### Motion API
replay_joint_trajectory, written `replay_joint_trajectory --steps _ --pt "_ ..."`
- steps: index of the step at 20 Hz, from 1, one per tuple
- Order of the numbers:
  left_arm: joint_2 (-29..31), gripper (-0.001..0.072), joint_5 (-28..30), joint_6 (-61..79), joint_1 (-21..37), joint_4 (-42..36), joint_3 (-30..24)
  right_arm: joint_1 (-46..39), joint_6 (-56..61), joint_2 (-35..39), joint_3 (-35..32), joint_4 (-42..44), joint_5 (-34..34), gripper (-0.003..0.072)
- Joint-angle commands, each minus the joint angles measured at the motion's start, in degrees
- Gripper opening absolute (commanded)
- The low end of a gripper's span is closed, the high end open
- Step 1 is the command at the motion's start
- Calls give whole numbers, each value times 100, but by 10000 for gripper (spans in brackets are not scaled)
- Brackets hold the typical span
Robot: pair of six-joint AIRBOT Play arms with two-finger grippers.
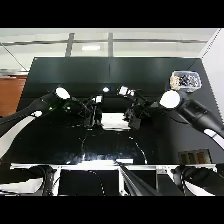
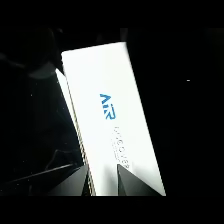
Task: Fold the box and place the chain.
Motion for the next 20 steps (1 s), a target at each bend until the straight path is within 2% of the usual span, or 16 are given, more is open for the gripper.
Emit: replay_joint_trajectory --steps 1,2,3,4,5,7,8,10,14,20 --pt "-2 512 20 0 -2 0 7 -280 957 455 2 2 352 196" --pt "-2 512 17 0 -2 0 7 -437 1405 483 2 2 605 190" --pt "-2 511 17 0 -2 2 7 -584 1766 481 -20 7 850 74" --pt "-2 512 17 0 -2 0 7 -739 1976 481 -107 87 1049 11" --pt "-2 511 20 0 -2 0 7 -892 2085 479 -289 479 1156 2" --pt "-2 511 20 0 -2 0 7 -1220 1602 448 -938 2225 1128 2" --pt "-2 512 20 0 -2 0 7 -1320 1296 431 -1209 3008 1010 2" --pt "-2 511 37 2 -2 0 7 -1331 1246 354 -1473 3790 446 4" --pt "-2 511 37 0 -2 0 7 -1084 1692 -116 -1473 3810 -127 10" --pt "-2 511 37 0 -2 0 7 -1043 1790 -815 -1473 3550 -210 10"
